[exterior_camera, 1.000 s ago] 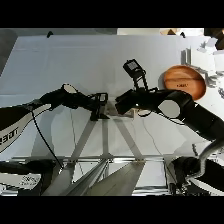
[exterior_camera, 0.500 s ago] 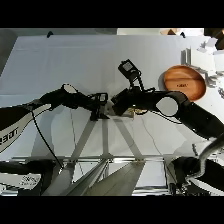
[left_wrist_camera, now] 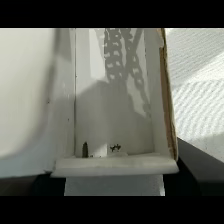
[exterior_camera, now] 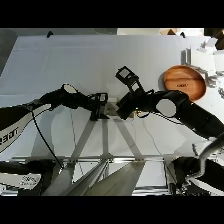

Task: Fold the box and place the chain.

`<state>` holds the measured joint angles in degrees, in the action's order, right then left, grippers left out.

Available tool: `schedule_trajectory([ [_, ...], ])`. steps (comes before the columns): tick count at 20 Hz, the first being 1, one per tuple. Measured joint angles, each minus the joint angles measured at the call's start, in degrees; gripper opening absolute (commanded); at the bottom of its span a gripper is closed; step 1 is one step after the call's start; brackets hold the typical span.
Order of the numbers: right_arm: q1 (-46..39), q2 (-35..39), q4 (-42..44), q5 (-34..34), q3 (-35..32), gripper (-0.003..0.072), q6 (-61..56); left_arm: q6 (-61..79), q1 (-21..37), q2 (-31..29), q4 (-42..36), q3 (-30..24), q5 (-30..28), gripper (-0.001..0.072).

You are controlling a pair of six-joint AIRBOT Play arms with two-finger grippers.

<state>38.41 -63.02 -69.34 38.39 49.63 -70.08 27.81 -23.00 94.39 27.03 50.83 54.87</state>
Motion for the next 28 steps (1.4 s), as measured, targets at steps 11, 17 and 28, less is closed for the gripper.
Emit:
schedule_trajectory([
  [11,-1.64,-5.75,-1.36,3.34,0.00,0.0440,-0.11,-0.02,0.00,0.00,0.00,0.00,0.00,0.0393],
  [17,-9.18,0.50,-1.79,9.27,0.00,0.0440,4.17,-0.02,0.00,0.00,0.00,0.00,0.00,0.0393],
  [28,-27.80,0.74,0.13,20.33,0.02,0.0504,36.09,0.00,0.00,0.02,0.00,0.00,0.00,0.0393],
])
